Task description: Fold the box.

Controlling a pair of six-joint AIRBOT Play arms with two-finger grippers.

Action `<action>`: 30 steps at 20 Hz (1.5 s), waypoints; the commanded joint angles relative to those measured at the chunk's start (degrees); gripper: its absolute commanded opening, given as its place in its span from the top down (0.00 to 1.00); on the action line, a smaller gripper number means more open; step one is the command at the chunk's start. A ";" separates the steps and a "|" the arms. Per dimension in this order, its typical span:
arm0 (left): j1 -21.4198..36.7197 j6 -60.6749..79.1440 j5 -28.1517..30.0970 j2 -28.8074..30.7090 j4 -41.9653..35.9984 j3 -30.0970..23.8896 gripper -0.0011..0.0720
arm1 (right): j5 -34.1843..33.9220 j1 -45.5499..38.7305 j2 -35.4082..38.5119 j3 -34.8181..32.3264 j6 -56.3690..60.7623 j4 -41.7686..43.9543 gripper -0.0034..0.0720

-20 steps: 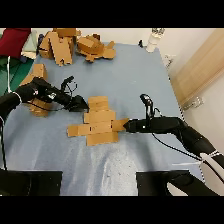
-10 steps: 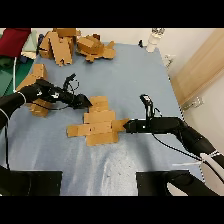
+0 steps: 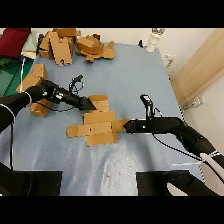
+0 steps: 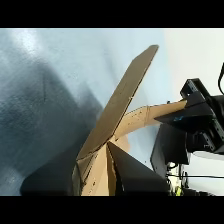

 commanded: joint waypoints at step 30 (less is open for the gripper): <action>-7.50 37.70 -7.89 4.22 -10.51 -8.35 0.97 | -5.92 -12.92 0.04 15.45 18.93 -14.99 0.82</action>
